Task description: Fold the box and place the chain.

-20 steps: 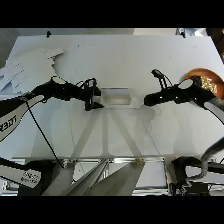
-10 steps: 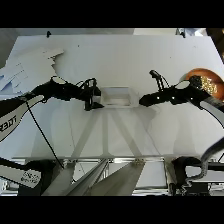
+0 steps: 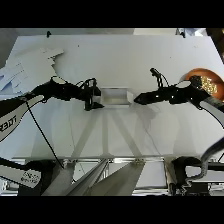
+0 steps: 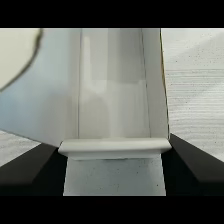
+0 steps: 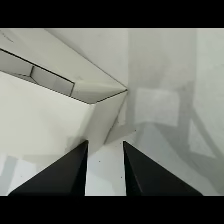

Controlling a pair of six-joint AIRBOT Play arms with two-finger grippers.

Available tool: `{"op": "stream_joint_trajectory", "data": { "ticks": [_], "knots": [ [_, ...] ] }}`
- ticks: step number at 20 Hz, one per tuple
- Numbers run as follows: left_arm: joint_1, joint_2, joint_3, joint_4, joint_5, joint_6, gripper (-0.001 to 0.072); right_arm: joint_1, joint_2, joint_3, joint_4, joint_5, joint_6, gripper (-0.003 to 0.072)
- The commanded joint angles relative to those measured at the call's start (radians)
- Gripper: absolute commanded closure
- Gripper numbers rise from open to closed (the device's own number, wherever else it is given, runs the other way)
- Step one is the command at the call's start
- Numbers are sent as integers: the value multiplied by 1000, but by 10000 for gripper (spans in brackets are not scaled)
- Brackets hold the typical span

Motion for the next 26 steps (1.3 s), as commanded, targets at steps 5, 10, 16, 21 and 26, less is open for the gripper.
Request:
{"op": "stream_joint_trajectory", "data": {
  "ticks": [5, 10, 16, 21, 26],
  "knots": [
    [0, 0, 0, 0, 0, 0, 334, 4, 1, 0, 82, 62, -53, 408],
    [0, 0, 0, 0, 0, 0, 334, 51, 0, 0, 127, 19, -94, 257],
    [0, 0, 0, 0, 0, 0, 334, 122, 1, 1, 80, -154, -9, 211],
    [0, 0, 0, 0, 0, 0, 334, 197, 35, 1, -61, -319, 165, 212],
    [0, 0, 0, 0, 0, 0, 334, 265, 98, 17, -412, -389, 465, 213]
  ]
}}
